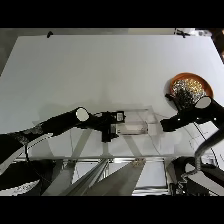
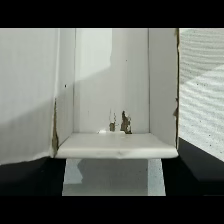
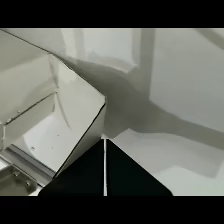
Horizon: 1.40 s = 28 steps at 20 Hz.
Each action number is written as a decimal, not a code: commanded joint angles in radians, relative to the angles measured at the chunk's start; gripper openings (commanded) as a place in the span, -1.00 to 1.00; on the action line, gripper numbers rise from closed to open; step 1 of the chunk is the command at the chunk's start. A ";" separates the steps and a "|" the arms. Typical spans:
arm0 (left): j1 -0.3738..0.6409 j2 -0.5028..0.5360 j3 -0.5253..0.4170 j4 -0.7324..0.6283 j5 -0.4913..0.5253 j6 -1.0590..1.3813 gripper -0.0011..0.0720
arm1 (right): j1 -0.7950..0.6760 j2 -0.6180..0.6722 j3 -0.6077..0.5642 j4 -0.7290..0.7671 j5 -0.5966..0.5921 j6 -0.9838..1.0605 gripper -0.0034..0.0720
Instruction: Fold the box and place the chain.
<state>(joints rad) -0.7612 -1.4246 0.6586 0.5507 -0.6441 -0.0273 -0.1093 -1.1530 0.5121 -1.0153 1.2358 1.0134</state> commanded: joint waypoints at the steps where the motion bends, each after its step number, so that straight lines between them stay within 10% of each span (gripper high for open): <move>1: -0.001 0.000 0.000 0.000 0.000 0.000 -0.06 | 0.005 -0.006 0.000 0.082 0.011 -0.027 -0.86; 13: -0.001 0.001 0.000 0.000 0.000 0.000 -0.06 | 0.005 -0.002 0.001 0.195 0.154 -0.028 0.31; 28: -0.001 0.000 0.000 0.000 0.000 0.000 -0.06 | 0.262 0.010 0.034 0.219 -0.128 0.095 0.33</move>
<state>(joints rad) -0.7612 -1.4250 0.6586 0.5503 -0.6445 -0.0277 0.1043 -1.1511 0.5270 -0.7849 1.1744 1.0512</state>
